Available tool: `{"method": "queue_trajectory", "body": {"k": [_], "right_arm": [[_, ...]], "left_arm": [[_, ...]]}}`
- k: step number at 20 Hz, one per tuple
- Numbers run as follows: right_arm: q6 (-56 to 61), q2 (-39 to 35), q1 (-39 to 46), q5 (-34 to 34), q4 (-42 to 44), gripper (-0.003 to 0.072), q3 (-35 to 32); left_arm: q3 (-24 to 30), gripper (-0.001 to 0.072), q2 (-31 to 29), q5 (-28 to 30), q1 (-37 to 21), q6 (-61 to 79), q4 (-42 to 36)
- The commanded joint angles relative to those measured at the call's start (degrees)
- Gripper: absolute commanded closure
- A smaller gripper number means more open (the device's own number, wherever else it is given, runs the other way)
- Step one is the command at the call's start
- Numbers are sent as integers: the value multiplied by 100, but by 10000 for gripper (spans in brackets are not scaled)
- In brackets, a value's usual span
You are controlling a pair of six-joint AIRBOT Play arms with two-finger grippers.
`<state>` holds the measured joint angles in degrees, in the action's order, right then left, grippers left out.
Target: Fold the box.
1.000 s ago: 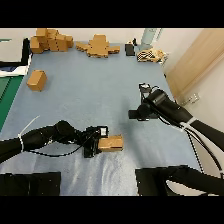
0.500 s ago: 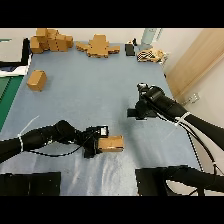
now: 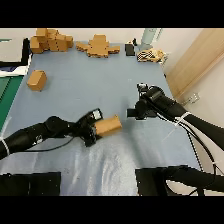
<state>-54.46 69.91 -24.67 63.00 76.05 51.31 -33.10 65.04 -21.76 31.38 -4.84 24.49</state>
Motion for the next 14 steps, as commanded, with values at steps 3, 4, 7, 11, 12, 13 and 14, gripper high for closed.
{"method": "queue_trajectory", "body": {"k": [3, 4, 7, 11, 12, 13, 14], "right_arm": [[0, 2, 2, 0, 2, 682, 4], [0, 2, 2, 0, 4, 682, 4], [0, 2, 2, 0, 4, 682, 4], [0, 2, 2, -2, 4, 682, 4], [0, 2, 0, -2, 2, 682, 4], [0, 2, 2, -2, 4, 682, 4], [0, 2, 2, -2, 4, 682, 4]], "left_arm": [[-4, 236, -81, 365, -1478, -896, 284], [-4, 235, -81, 369, -1825, -896, 284], [-4, 236, -81, 391, -3029, -874, 297], [-4, 235, -46, 782, -4614, -850, 295], [-7, 236, -11, 831, -4931, -848, 297], [-7, 236, 37, 828, -5224, -844, 297], [-7, 236, 81, 831, -5436, -820, 297]]}}
